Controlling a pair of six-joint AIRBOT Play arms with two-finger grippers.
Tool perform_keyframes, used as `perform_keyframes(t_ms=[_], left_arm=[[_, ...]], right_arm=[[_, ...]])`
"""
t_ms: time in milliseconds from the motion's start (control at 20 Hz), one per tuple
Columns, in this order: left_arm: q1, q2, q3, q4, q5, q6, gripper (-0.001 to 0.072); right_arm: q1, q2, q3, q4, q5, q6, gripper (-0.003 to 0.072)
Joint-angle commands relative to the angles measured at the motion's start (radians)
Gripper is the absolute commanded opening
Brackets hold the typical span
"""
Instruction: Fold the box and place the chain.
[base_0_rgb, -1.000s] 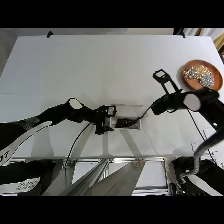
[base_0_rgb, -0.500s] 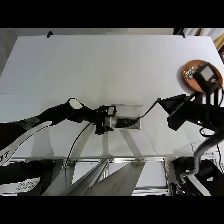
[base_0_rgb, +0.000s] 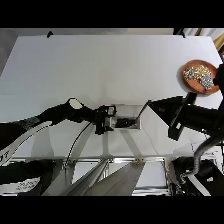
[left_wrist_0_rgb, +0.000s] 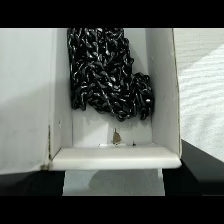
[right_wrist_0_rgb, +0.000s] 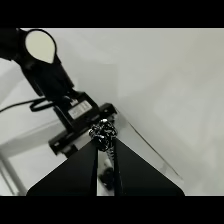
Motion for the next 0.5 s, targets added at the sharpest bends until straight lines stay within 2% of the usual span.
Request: perform_keyframes(t_ms=[0, 100, 450], left_arm=[[0.000, 0.000, 0.000, 0.000, 0.000, 0.000, 0.0253], [0.000, 0.000, 0.000, 0.000, 0.000, 0.000, 0.0253], [0.000, 0.000, 0.000, 0.000, 0.000, 0.000, 0.0253]], right_arm=[[0.001, -0.114, 0.001, 0.181, -0.028, -0.093, 0.0008], [0.003, -0.209, 0.001, 0.222, -0.027, -0.117, 0.0008], [0.223, -0.489, -0.005, 0.055, -0.057, -0.071, 0.0008]])
